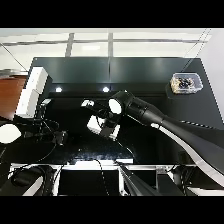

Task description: Fold the box and place the chain.

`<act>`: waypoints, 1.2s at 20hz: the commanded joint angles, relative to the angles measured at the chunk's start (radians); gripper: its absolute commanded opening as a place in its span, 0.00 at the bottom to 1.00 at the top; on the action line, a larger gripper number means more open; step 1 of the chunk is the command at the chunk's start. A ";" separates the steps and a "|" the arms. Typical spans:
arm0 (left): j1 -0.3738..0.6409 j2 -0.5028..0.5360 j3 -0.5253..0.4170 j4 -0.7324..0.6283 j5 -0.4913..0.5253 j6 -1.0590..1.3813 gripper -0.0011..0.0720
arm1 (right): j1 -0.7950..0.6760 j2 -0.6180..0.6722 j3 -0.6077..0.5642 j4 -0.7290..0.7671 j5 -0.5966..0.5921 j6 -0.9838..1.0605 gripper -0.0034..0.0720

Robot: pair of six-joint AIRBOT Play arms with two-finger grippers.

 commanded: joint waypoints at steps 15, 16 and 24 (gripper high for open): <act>0.000 -0.127 0.027 -0.205 -0.043 0.448 0.96 | -0.314 0.176 -0.052 0.047 0.225 0.050 0.22; 0.000 -0.175 0.058 -0.231 -0.075 0.521 0.97 | -0.394 0.188 -0.081 0.098 0.228 0.050 0.22; -0.099 -0.477 0.330 -0.335 -0.039 1.240 0.98 | -0.810 0.402 -0.253 0.160 0.234 0.049 0.08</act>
